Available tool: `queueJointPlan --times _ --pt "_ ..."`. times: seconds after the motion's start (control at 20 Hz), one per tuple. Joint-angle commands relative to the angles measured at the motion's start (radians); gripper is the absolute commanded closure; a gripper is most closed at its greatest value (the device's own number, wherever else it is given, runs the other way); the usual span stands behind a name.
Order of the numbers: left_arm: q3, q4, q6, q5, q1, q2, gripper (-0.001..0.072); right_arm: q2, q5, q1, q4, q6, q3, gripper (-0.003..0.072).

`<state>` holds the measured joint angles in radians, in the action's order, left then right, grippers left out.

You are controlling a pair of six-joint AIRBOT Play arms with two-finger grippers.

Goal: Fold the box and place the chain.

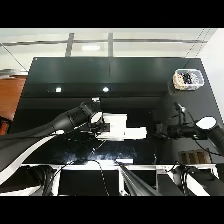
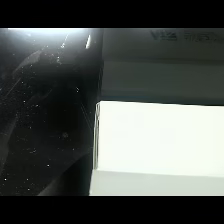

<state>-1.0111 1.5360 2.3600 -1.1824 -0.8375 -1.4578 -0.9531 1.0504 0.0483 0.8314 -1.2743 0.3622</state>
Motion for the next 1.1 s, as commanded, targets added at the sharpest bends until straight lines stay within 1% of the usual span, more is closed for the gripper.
queueJointPlan --times 0.0,0.05,0.15,0.3,0.65,0.7,0.75,0.8,0.85,1.05 --pt "0.0 0.0 0.0 -0.001 0.0 0.0 0.0678 -0.09 -0.087 -0.098 -0.144 -0.019 -0.031 0.0663" --pt "0.0 0.001 0.0 -0.004 0.0 0.0 0.0678 -0.114 -0.127 -0.135 -0.188 -0.002 -0.025 0.0662" --pt "0.0 0.001 0.0 -0.002 0.0 0.0 0.0678 -0.145 -0.149 -0.19 -0.26 0.03 0.001 0.0655" --pt "0.0 0.0 0.0 0.002 0.0 0.0 0.0678 -0.156 -0.156 -0.247 -0.274 0.03 0.037 0.0655" --pt "0.0 0.0 0.0 0.001 0.0 0.0 0.0678 -0.19 -0.165 -0.296 -0.282 0.029 0.042 0.0655" --pt "0.0 -0.001 0.0 0.001 0.0 0.0 0.0678 -0.19 -0.167 -0.3 -0.289 0.029 0.045 0.0623" --pt "0.0 -0.003 0.0 0.0 0.0 0.0 0.0678 -0.19 -0.161 -0.3 -0.312 0.03 0.049 0.0292" --pt "0.0 -0.003 0.0 0.0 0.0 0.0 0.0678 -0.19 -0.15 -0.3 -0.325 0.043 0.06 0.0048" --pt "0.0 -0.003 0.0 0.0 0.0 0.0 0.0678 -0.19 -0.13 -0.3 -0.326 0.067 0.077 0.0037" --pt "0.0 -0.003 0.0 0.0 0.0 0.0 0.0678 -0.19 -0.024 -0.3 -0.325 0.089 0.156 0.004"
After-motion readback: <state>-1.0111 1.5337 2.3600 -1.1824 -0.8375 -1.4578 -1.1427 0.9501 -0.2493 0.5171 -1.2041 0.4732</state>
